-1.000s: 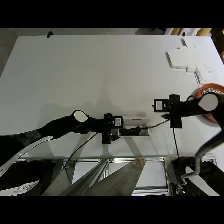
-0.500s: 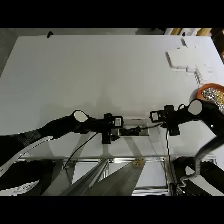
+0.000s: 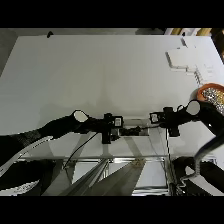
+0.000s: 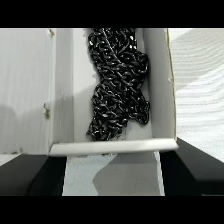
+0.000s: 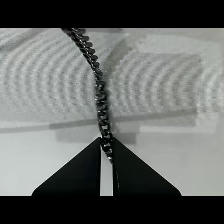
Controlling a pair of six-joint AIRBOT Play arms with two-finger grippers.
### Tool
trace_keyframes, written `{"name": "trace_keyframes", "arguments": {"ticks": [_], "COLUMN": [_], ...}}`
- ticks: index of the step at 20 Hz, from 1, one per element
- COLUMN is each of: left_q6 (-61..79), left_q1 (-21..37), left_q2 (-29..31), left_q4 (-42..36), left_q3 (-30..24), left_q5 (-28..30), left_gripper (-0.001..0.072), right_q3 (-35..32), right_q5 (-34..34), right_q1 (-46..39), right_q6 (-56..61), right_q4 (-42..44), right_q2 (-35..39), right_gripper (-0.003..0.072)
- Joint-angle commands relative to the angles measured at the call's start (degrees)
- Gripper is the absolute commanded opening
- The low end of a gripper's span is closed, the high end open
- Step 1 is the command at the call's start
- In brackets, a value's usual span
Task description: Fold the box and place the chain.
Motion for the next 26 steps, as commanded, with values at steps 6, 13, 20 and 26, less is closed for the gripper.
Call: {"name": "trace_keyframes", "arguments": {"ticks": [6,13,20,26], "left_q6": [0.02,0.02,0.02,0.02], "left_q1": [0.0,0.0,0.0,0.0], "left_q2": [0.02,0.02,0.02,0.02], "left_q4": [0.0,0.0,0.0,0.0], "left_q3": [-0.02,-0.02,-0.02,-0.02], "left_q5": [0.0,0.0,0.0,-0.02], "left_gripper": [0.0347,0.0347,0.0347,0.0347], "right_q3": [-0.02,-0.48,-1.25,8.81], "right_q5": [6.6,1.95,-6.62,4.13], "right_q1": [6.97,18.67,25.14,16.06], "right_q6": [4.52,4.72,4.68,4.72], "right_q4": [14.69,29.33,30.27,18.21], "right_q2": [18.93,21.05,15.89,15.45], "right_gripper": [0.0017,0.0017,0.0126,0.0226]}}
